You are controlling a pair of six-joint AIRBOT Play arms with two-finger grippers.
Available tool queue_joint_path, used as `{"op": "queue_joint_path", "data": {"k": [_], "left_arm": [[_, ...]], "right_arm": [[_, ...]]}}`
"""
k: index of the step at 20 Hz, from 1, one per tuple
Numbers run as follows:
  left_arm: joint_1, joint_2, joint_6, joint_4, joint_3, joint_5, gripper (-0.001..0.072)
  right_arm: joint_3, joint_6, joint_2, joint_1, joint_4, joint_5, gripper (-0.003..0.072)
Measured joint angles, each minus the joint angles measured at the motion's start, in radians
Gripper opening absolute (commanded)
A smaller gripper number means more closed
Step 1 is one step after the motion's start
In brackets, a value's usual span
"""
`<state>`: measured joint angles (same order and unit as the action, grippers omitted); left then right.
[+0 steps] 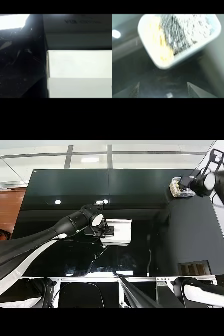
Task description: Fold the box and place the chain.
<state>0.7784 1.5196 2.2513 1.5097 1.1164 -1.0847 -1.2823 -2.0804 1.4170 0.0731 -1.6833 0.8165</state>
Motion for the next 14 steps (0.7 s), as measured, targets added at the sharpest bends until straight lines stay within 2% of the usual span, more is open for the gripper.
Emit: {"op": "queue_joint_path", "data": {"k": [3, 4, 7, 10, 14], "left_arm": [[0.0, 0.0, 0.0, 0.0, 0.0, 0.0, 0.0023], [0.0, 0.0, 0.0, 0.0, 0.0, 0.0, 0.0023], [0.0, 0.0, 0.0, 0.0, 0.0, -0.008, 0.0024], [0.0, 0.0, 0.0, -0.004, 0.0, -0.029, 0.0024], [0.0, 0.0, 0.001, -0.004, 0.0, -0.034, 0.0024]], "right_arm": [[-0.255, -0.016, 0.225, 0.074, 0.148, 0.115, 0.0708], [-0.339, -0.031, 0.293, 0.09, 0.183, 0.172, 0.0628], [-0.509, -0.08, 0.435, 0.123, 0.252, 0.277, 0.0609], [-0.578, -0.106, 0.507, 0.141, 0.318, 0.3, 0.061], [-0.61, -0.12, 0.562, 0.147, 0.379, 0.301, 0.0593]]}}
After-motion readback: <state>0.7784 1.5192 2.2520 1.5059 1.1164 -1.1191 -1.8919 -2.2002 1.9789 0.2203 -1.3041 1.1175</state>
